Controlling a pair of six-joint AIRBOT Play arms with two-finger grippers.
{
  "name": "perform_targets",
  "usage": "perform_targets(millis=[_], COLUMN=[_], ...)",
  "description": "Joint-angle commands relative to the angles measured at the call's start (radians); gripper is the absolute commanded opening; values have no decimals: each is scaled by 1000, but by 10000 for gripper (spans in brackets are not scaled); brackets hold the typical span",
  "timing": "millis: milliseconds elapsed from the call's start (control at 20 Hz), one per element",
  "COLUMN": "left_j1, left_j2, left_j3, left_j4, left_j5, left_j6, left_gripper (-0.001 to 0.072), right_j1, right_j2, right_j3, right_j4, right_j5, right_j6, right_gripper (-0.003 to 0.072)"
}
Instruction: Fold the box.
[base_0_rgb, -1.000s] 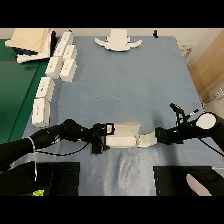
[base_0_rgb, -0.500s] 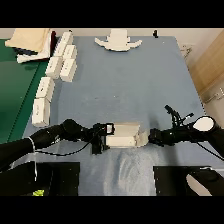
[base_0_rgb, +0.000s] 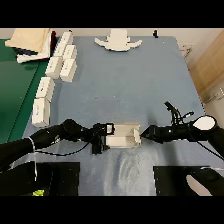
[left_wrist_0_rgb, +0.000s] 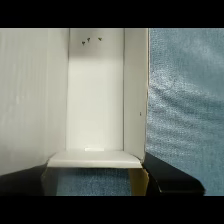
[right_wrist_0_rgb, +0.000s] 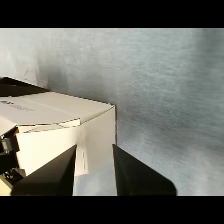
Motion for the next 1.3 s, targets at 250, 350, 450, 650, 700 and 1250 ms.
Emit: perform_targets(millis=[250,350,450,650,700,1250], left_j1=[1,1,1,1,1,1], left_j2=[1,1,1,1,0,1], left_j3=[0,0,0,0,0,0], left_j4=[0,0,0,0,0,0], left_j5=[0,0,0,0,0,0], left_j6=[0,0,0,0,0,0], left_gripper=[308,309,309,308,308,308], right_j1=[220,298,383,551,585,729], right_j2=[-15,-41,-85,-207,-243,-494], right_j3=[66,114,165,289,321,503], right_j4=[-240,-383,-476,-661,-708,-854], right_j5=[-129,-113,-101,-39,-5,166], right_j6=[215,355,460,688,742,1051], right_gripper=[386,385,383,379,377,267])
